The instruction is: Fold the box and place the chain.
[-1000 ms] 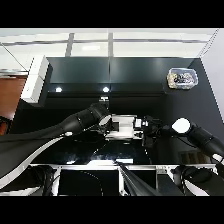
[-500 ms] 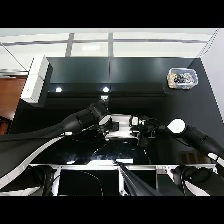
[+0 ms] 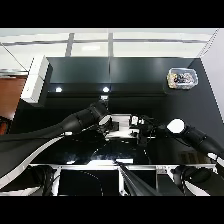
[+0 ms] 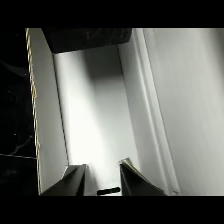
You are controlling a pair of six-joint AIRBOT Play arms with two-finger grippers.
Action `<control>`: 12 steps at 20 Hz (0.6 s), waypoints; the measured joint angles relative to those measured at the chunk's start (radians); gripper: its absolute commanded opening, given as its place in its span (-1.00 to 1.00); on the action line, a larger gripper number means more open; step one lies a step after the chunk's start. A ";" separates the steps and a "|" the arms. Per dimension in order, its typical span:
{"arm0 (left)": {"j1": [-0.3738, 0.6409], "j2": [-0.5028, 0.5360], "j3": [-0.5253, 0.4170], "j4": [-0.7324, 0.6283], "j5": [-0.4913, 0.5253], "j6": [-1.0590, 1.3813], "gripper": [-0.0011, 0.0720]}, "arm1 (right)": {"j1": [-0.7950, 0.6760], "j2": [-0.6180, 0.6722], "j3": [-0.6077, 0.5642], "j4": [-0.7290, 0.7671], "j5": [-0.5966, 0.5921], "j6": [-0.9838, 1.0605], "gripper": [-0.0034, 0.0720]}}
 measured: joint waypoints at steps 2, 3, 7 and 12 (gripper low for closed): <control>0.000 0.000 0.000 0.000 0.000 0.000 -0.90 | 0.000 0.000 0.000 0.000 -0.005 0.000 -0.14; 0.000 0.000 0.000 0.001 -0.002 0.000 -0.90 | 0.000 0.000 0.000 0.000 -0.009 0.000 -0.58; 0.000 0.000 0.000 -0.002 0.000 0.000 -0.90 | -0.003 0.004 0.000 -0.001 -0.015 0.013 -0.59; 0.000 0.000 0.000 -0.022 0.003 -0.001 -0.90 | -0.093 0.067 0.034 -0.054 0.062 0.259 -0.59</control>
